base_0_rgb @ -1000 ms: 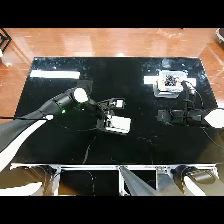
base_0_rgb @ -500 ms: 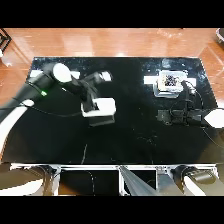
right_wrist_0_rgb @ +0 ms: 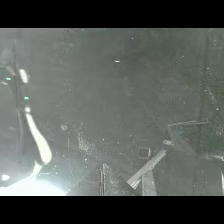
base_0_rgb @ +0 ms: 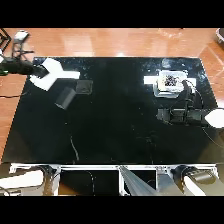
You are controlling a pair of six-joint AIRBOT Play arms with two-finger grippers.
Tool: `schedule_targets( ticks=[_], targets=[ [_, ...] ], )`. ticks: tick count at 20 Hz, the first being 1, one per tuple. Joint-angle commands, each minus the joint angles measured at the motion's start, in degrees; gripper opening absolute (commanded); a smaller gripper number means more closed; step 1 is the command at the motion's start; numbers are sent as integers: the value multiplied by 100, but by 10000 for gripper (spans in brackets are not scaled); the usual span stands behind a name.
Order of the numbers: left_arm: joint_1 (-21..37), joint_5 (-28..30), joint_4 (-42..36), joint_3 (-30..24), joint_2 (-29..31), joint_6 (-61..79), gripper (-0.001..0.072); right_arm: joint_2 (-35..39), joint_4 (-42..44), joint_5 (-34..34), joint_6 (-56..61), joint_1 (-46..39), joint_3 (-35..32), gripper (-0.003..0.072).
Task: Fold the box and place the chain.
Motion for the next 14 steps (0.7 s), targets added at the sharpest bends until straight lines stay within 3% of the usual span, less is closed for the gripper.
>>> schedule_targets(
  ticks=[1, 8, 12, 13, 14],
  targets=[
    [719, 688, -85, 549, -590, -289, 23, 2, 52, -79, 0, 2, 0, 23],
    [828, 184, -35, 1928, -2140, -531, 23, 2, 55, -90, 2, 2, -2, 23],
    [920, 227, -46, 2020, -2485, -1016, 39, 2, 74, -175, 2, 2, 0, 23],
    [920, 234, -44, 2020, -2518, -1078, 242, 2, 74, -214, 2, 2, 0, 23],
    [920, 240, -48, 2020, -2529, -1095, 645, 2, 98, -243, 2, 2, 0, 23]
  ],
)
